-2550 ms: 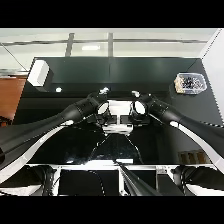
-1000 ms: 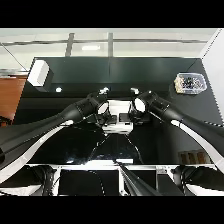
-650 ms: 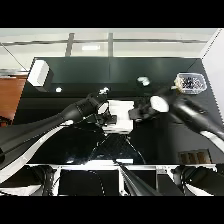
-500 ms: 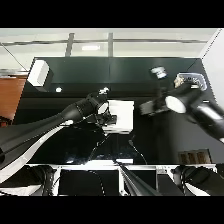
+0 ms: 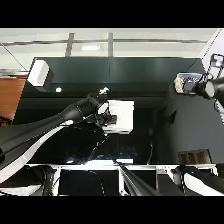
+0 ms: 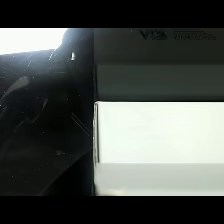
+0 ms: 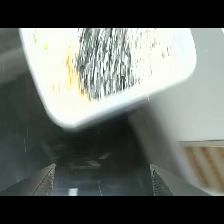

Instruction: Fold the box and place the chain.

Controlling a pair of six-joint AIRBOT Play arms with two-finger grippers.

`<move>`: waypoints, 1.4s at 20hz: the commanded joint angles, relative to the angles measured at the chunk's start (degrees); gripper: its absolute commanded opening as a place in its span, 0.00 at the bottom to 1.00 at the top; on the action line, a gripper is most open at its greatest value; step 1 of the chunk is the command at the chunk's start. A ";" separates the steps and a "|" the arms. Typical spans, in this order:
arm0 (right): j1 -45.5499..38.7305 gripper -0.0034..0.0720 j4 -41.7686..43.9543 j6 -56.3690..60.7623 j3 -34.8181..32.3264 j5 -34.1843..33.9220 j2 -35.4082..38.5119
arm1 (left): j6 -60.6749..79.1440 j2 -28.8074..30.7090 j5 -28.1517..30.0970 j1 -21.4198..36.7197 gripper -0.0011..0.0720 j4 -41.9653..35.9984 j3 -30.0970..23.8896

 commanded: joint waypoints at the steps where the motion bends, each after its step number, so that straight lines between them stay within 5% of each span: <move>1: -8.57 0.99 12.72 -7.41 12.87 -1.81 -14.03 | 0.00 -0.02 0.04 0.02 0.05 0.00 0.07; 3: -10.40 0.98 16.22 -9.84 22.75 3.91 -22.69 | 0.00 -0.02 0.00 0.02 0.05 0.00 0.07; 4: -10.82 0.84 17.62 -11.08 27.06 5.97 -26.38 | 0.02 -0.02 0.02 0.02 0.05 0.00 0.07; 6: -10.60 0.84 18.80 -12.37 32.50 7.67 -31.41 | 0.02 -0.02 0.02 0.02 0.05 0.00 0.07; 13: -10.80 0.83 19.04 -12.24 35.41 5.88 -36.94 | 0.00 -0.02 -0.04 0.02 0.05 0.00 0.07; 14: -10.80 0.71 19.06 -12.07 35.41 5.95 -37.05 | 0.00 -0.02 -0.04 0.02 0.05 0.00 0.07; 16: -10.75 0.67 19.06 -12.07 35.41 6.80 -37.09 | 0.02 -0.02 -0.04 0.02 0.05 0.00 0.07; 19: -10.78 0.16 19.06 -12.13 35.54 11.26 -36.92 | 0.02 -0.02 -0.04 0.02 0.05 -0.02 0.07; 20: -10.78 0.06 19.04 -12.24 36.17 13.20 -36.50 | 0.07 -0.02 -0.07 0.02 0.05 0.00 0.07; 28: -10.78 0.06 19.02 -22.27 40.17 18.16 -20.11 | 0.17 -0.07 0.09 0.02 0.05 0.00 0.07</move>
